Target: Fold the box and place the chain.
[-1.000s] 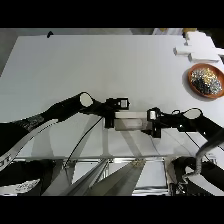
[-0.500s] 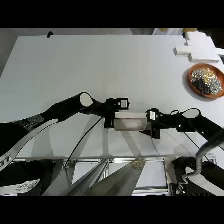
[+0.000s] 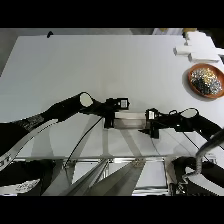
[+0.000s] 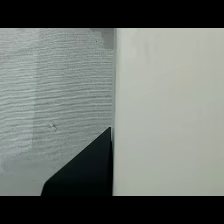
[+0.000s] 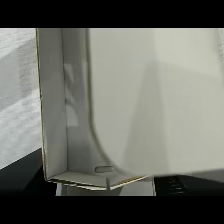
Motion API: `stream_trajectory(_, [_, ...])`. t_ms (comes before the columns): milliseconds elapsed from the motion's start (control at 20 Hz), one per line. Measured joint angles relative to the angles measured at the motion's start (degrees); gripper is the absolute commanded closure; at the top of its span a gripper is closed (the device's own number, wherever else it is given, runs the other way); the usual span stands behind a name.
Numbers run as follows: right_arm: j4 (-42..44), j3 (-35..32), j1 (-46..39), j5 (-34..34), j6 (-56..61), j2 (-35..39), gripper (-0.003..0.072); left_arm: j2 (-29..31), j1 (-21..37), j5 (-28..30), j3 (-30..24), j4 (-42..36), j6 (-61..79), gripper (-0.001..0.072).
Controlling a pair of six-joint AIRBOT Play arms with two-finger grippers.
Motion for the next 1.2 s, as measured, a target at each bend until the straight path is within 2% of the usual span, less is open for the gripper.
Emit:
stream_trajectory(50, [0.11, 0.00, 0.00, 0.00, -0.15, -0.20, 0.0251, 0.00, 0.00, 0.00, 0.00, 0.00, 0.00, 0.0694])
stream_trajectory(150, [0.20, 0.00, -0.02, 0.02, -0.35, -0.46, 0.0292, 0.00, 0.00, 0.00, 0.00, 0.00, 0.00, 0.0694])
stream_trajectory(350, [0.22, 0.00, -0.02, -0.15, -0.57, -0.68, 0.0291, 0.00, 0.00, 0.02, 0.00, 0.00, -0.02, 0.0694])
stream_trajectory(450, [0.22, 0.00, -0.02, -0.22, -0.59, -0.70, 0.0243, 0.00, 0.00, 0.02, 0.00, 0.00, -0.02, 0.0694])
stream_trajectory(1200, [0.17, 0.00, 0.00, -0.33, -0.59, -0.72, 0.0243, 0.02, 0.00, 0.07, 0.00, 0.00, -0.04, 0.0694])
